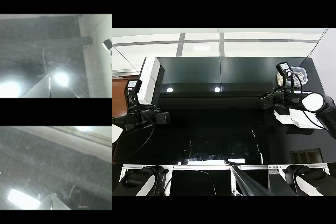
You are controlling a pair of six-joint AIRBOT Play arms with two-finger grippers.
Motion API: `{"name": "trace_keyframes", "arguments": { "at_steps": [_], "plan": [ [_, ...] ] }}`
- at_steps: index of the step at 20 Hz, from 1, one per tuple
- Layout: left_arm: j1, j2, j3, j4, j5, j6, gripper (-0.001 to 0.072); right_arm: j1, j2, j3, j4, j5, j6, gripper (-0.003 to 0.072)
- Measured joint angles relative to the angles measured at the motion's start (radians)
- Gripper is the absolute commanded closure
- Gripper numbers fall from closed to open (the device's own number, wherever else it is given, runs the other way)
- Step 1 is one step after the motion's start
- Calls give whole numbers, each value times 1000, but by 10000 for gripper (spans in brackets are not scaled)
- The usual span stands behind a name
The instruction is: Fold the box and place the chain.
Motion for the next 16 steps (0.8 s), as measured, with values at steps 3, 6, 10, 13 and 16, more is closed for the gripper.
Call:
{"name": "trace_keyframes", "arguments": {
  "at_steps": [3, 6, 10, 13, 16],
  "plan": [
    [0, 0, 0, 0, 0, 0, 683, 0, 0, 0, 0, 0, 0, 670],
    [0, 0, 0, 0, 0, 0, 682, 0, 0, 0, 0, 0, 0, 670],
    [0, 0, 0, 0, 0, 0, 682, 0, 0, 0, 1, 0, 0, 670],
    [0, 0, 0, 0, 0, 0, 683, 2, -1, 0, 52, -30, 0, 667],
    [0, 0, 0, 0, 0, 0, 682, 6, -11, 3, 149, -219, 0, -24]
  ]
}}
